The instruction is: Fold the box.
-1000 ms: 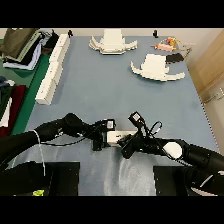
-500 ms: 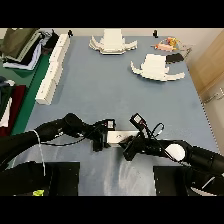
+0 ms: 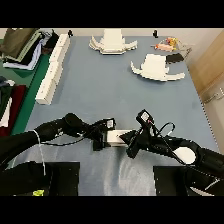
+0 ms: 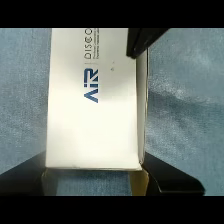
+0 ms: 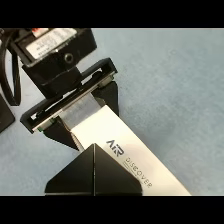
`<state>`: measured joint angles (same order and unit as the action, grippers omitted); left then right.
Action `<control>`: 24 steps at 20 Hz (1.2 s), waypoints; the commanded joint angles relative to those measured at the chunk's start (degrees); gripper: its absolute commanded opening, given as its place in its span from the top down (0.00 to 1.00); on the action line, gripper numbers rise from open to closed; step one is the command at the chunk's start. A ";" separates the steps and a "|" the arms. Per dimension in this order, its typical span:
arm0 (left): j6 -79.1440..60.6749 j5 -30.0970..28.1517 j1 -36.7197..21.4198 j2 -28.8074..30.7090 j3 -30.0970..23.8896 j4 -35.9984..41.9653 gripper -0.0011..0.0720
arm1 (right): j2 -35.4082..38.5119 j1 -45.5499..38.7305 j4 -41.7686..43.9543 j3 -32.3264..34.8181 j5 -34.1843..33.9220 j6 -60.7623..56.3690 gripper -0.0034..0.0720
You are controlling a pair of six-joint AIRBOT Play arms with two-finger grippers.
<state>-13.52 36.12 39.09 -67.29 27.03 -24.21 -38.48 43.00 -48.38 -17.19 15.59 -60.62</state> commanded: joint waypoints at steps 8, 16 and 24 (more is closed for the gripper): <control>-0.13 0.02 -0.02 0.02 0.04 -0.07 0.33 | -10.01 -11.50 -37.22 -22.43 37.20 -22.34 0.95; -0.13 0.02 -0.02 0.02 0.04 -0.07 0.33 | -8.00 -11.54 -28.74 -19.04 39.69 -12.50 0.95; -0.11 0.00 -0.02 0.02 0.04 -0.04 0.33 | -12.44 -13.05 -57.29 -21.77 52.35 -41.79 0.95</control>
